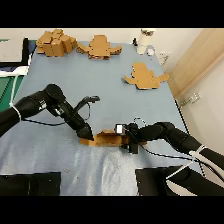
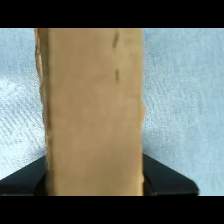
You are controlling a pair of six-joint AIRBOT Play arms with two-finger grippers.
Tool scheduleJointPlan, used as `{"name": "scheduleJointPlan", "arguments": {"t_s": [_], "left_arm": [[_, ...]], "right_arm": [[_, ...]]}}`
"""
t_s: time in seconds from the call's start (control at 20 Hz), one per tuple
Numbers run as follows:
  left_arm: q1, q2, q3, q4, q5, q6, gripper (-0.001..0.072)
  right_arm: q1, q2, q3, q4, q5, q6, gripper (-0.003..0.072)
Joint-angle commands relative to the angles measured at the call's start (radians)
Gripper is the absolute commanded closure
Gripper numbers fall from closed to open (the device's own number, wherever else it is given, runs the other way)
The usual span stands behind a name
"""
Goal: Fold the box.
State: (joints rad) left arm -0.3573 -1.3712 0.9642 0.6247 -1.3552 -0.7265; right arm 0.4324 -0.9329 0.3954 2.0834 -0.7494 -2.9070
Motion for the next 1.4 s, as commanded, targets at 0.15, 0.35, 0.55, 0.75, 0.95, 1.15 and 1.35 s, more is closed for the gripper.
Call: {"name": "scheduleJointPlan", "arguments": {"t_s": [0.15,0.35,0.55,0.75,0.95,1.15,1.35], "left_arm": [[-0.104,0.0,-0.098,-0.336,0.281,-0.064,0.0699],[-0.098,-0.001,-0.15,-0.562,0.453,0.009,0.07],[-0.098,-0.008,-0.177,-0.632,0.569,0.039,0.07],[-0.098,-0.033,-0.177,-0.607,0.649,0.022,0.0701],[-0.098,-0.07,-0.174,-0.496,0.666,-0.072,0.0701],[-0.098,-0.075,-0.166,-0.395,0.669,-0.138,0.0701],[-0.098,-0.083,-0.159,-0.349,0.659,-0.177,0.0702]], "right_arm": [[0.0,-0.001,0.0,0.0,0.0,0.0,0.0151],[0.0,-0.001,0.0,0.0,0.0,0.0,0.0151],[0.0,-0.001,0.0,0.0,0.0,0.0,0.0151],[0.0,-0.001,0.0,0.0,0.0,0.0,0.0151],[0.0,-0.001,0.0,0.0,0.0,0.0,0.0151],[0.0,-0.001,0.0,0.0,0.0,0.0,0.0151],[0.0,-0.001,0.0,0.0,0.0,0.0,0.0151]]}}
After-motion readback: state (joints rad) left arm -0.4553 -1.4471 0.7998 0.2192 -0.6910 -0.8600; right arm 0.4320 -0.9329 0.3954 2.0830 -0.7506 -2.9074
